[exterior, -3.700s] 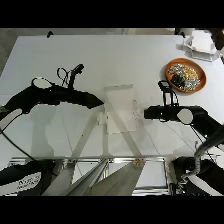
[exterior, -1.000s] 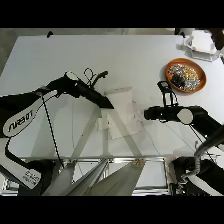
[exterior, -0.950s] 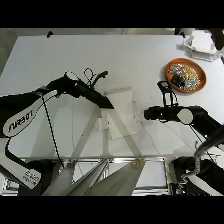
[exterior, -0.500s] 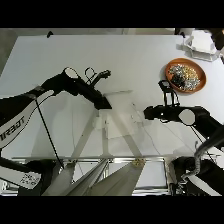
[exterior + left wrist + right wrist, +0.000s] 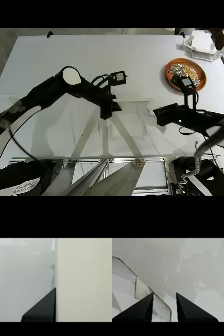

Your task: Fold the box and place the chain.

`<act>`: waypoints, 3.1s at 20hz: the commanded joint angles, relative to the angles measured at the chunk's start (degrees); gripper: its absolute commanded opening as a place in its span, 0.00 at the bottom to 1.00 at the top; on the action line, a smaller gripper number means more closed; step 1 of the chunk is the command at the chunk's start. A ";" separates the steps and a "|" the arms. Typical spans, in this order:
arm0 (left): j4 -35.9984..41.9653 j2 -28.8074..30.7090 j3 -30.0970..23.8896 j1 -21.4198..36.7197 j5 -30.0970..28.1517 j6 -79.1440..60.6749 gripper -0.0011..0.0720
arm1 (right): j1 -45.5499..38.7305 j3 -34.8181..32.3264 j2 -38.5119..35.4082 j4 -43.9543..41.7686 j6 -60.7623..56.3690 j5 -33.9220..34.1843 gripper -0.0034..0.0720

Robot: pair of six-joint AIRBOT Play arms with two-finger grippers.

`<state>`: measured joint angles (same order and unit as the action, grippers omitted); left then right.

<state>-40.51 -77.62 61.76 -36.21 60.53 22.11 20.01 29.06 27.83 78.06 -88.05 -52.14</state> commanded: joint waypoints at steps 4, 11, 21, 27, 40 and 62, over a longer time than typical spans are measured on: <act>0.50 8.39 -15.08 -4.74 -17.18 -1.62 0.02 | -0.02 0.02 -8.92 5.49 -0.02 -16.68 0.47; 0.57 2.49 -15.54 -4.42 -18.49 -21.55 0.02 | -0.02 -0.15 -8.90 5.29 -0.04 -11.28 0.47; 18.18 -1.88 -15.52 4.02 -16.00 -30.64 0.02 | -0.02 -0.15 -8.90 5.29 -0.02 -11.06 0.47; 13.88 -5.92 -10.86 5.95 -9.53 -23.06 0.02 | -0.02 -0.15 -8.90 5.27 -0.02 -7.34 0.47; 6.12 -11.47 -5.90 5.99 -3.26 -19.28 0.02 | -0.02 -0.17 -8.90 5.29 -0.02 -6.91 0.47; 17.31 -14.10 -5.44 5.75 -8.44 -32.63 0.02 | -0.02 -0.15 -8.90 5.29 -0.04 -6.97 0.47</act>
<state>-24.82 -91.66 56.25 -30.41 53.17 -8.78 19.99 28.93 19.00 83.37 -88.05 -59.11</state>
